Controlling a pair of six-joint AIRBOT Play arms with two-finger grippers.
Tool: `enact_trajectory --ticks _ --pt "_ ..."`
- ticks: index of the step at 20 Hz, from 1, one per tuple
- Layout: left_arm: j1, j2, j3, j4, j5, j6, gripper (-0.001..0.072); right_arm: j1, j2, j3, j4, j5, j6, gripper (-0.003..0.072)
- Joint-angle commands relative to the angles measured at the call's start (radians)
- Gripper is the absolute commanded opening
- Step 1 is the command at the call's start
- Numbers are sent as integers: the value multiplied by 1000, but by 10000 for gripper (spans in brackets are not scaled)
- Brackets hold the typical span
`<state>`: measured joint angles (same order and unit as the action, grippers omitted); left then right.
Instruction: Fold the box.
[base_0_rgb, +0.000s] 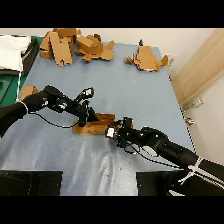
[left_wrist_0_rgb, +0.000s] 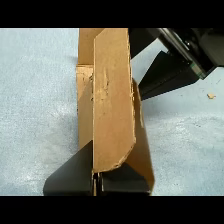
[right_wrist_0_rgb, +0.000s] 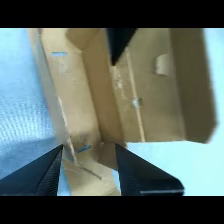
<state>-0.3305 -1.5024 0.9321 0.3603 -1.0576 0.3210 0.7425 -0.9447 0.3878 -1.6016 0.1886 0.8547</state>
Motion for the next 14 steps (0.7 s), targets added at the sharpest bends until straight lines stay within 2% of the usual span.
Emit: enact_trajectory --ticks 1,8,12,14 --pt "0 0 0 0 0 0 10 -13 24 2 1 -5 1 528" --pt "0 0 0 0 0 0 10 -14 28 1 2 -5 1 529" --pt "0 0 0 0 0 0 9 -60 19 2 115 8 0 522" --pt "0 0 0 0 0 0 9 -84 15 7 118 25 -9 522"
